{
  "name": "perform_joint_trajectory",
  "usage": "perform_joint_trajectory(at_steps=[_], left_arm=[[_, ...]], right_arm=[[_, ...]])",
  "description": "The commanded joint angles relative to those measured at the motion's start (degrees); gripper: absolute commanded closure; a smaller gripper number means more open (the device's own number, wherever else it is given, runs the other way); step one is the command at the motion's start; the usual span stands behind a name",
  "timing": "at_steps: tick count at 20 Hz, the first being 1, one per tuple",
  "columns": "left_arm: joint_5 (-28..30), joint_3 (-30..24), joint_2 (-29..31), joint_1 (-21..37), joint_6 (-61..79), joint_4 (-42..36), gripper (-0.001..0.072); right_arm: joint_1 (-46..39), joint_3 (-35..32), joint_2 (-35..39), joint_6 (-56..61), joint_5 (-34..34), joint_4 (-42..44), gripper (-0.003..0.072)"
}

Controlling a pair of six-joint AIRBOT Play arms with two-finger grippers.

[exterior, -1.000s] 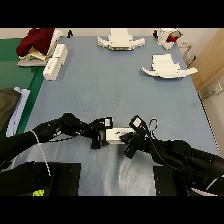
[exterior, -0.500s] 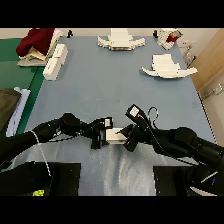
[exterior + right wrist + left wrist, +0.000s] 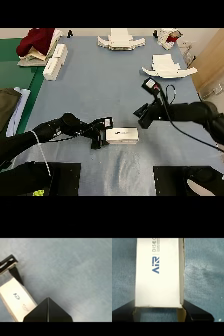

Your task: Fold the box.

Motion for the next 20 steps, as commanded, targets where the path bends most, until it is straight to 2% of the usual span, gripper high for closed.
perform_joint_trajectory(at_steps=[1,5,8,20], left_arm=[[0.0,0.0,0.0,0.0,0.0,0.0,0.0249],[0.0,0.0,0.0,0.0,0.0,0.0,0.0248],[0.0,0.0,0.0,0.0,0.0,0.0,0.0249],[0.0,0.0,0.0,0.0,0.0,-0.2,0.0249]], right_arm=[[-11.7,4.9,-5.6,-8.3,-8.7,5.8,0.0685],[-17.1,12.5,-16.0,-9.3,-14.5,5.6,0.0685],[-17.5,15.5,-21.5,-9.2,-15.0,4.9,0.0683],[-17.5,15.5,-22.8,-9.2,-15.0,4.2,0.0664]])
